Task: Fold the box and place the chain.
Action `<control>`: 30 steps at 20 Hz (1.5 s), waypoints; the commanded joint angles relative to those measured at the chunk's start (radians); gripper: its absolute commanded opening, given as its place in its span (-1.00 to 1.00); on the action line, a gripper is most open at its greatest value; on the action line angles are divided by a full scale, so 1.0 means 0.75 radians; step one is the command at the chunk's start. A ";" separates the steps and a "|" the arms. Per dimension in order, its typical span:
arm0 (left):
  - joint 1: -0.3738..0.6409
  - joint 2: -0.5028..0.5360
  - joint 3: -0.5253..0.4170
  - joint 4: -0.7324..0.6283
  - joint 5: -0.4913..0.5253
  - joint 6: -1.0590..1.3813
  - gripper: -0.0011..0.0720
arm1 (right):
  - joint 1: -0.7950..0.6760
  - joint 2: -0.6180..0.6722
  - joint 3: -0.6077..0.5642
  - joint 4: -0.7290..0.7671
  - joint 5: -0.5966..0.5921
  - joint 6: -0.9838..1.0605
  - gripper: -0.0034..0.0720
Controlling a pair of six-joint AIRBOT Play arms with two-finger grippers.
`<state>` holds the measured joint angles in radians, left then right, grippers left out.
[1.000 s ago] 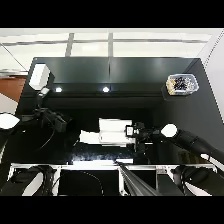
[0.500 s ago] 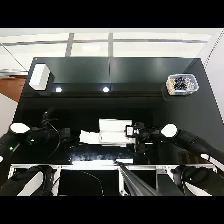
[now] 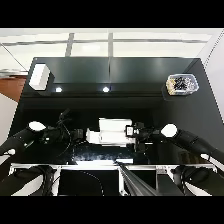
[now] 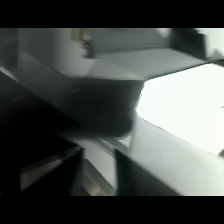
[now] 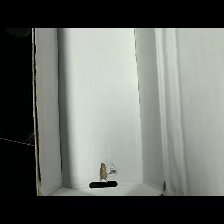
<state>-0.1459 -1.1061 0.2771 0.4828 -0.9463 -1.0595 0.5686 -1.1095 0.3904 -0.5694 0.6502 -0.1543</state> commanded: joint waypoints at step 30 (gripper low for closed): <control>-0.564 0.015 0.309 0.390 0.271 -0.497 0.94 | 0.001 -0.001 -0.001 0.001 0.001 0.001 -0.09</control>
